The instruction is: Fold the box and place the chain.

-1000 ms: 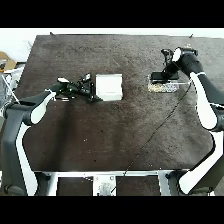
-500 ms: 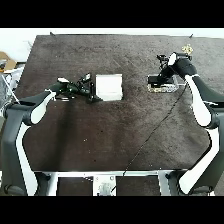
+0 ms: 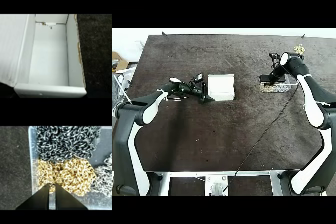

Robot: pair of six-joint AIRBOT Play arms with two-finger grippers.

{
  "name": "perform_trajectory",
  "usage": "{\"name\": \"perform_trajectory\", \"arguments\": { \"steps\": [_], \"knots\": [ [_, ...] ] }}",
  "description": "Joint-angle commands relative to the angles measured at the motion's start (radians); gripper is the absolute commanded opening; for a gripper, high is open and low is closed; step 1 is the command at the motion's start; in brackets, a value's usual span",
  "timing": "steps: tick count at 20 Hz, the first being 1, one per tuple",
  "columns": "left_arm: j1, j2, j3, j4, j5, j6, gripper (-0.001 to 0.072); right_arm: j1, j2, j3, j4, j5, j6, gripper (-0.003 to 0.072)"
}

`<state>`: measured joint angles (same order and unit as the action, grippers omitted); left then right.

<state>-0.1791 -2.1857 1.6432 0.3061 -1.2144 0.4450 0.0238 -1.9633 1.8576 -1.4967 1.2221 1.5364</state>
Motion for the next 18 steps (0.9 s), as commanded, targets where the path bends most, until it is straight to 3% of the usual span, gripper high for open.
{"name": "perform_trajectory", "arguments": {
  "steps": [1,2,3,10,11,12,13,18],
  "knots": [
    [0.000,0.000,0.000,0.000,0.000,0.000,0.0412,0.004,0.037,0.000,-0.002,0.008,0.000,0.0078],
    [0.000,0.000,0.000,0.000,0.000,0.000,0.0413,0.006,0.057,0.000,-0.002,0.022,0.000,0.0077],
    [0.000,0.000,0.000,0.000,0.000,0.000,0.0412,0.009,0.081,0.000,-0.002,0.030,-0.004,0.0002],
    [0.000,0.000,0.000,0.000,0.000,0.000,0.0412,0.081,0.331,0.000,-0.077,0.023,-0.043,0.0005],
    [0.000,0.000,0.000,0.000,0.000,0.000,0.0412,0.083,0.343,0.000,-0.082,0.025,-0.030,0.0055],
    [0.000,0.000,0.000,0.000,0.000,0.000,0.0412,0.082,0.342,-0.001,-0.087,0.028,-0.029,0.0266],
    [0.000,0.000,0.000,0.000,0.000,0.000,0.0412,0.081,0.332,-0.015,-0.112,0.020,-0.029,0.0304],
    [0.000,0.000,0.000,0.000,0.000,0.000,0.0412,0.025,0.208,-0.134,-0.137,-0.095,-0.032,0.0304]
  ]
}}
